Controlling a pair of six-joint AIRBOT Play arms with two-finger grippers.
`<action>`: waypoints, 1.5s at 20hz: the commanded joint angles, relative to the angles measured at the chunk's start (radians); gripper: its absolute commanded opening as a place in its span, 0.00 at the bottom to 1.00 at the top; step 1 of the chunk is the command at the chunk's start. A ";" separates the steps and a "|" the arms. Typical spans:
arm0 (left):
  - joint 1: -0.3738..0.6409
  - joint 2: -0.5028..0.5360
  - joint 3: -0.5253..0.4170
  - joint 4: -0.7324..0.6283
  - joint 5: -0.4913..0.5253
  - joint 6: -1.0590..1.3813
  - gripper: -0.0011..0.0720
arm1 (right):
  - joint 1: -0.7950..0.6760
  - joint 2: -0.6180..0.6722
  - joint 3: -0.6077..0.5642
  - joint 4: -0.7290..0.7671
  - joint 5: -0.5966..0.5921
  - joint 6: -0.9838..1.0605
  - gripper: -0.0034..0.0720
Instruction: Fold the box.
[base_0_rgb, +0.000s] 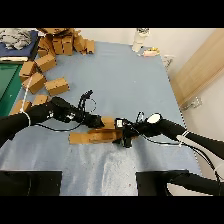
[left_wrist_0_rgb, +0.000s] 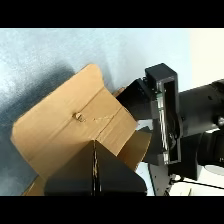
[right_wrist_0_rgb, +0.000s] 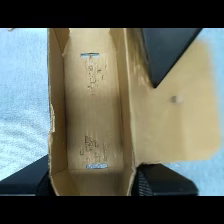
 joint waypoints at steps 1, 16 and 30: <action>0.001 -0.020 0.004 0.066 -0.010 -0.083 0.03 | 0.000 0.001 0.000 0.001 0.000 -0.001 0.71; 0.037 0.054 0.045 0.056 -0.015 0.284 0.03 | 0.000 0.001 0.000 0.000 -0.001 -0.001 0.71; 0.126 0.598 -0.238 0.504 -0.011 0.668 0.97 | 0.000 0.001 0.000 0.001 -0.001 -0.001 0.71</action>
